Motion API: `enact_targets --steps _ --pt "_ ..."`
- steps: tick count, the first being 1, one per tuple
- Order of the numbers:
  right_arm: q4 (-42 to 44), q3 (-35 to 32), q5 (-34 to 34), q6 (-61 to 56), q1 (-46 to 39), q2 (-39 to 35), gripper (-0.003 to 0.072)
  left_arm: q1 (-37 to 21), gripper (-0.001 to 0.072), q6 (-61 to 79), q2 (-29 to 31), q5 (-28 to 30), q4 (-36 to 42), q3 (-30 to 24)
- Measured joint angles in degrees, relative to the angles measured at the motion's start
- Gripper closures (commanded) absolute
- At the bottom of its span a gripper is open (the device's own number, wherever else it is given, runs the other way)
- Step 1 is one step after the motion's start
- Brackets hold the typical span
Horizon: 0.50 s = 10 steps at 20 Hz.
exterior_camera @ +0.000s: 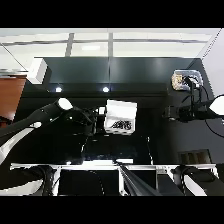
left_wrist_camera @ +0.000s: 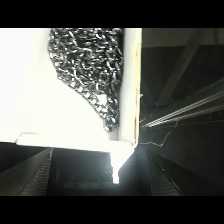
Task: Fold the box and place the chain.
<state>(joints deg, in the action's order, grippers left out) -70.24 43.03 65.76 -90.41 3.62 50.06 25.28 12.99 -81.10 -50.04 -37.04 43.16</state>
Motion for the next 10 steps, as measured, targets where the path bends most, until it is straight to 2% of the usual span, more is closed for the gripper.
enact_targets --steps 10 --pt "-0.04 0.0 -0.68 0.31 0.11 0.0 0.0242 -2.38 -0.0003 -0.92 -3.17 -0.42 -0.33 3.98"
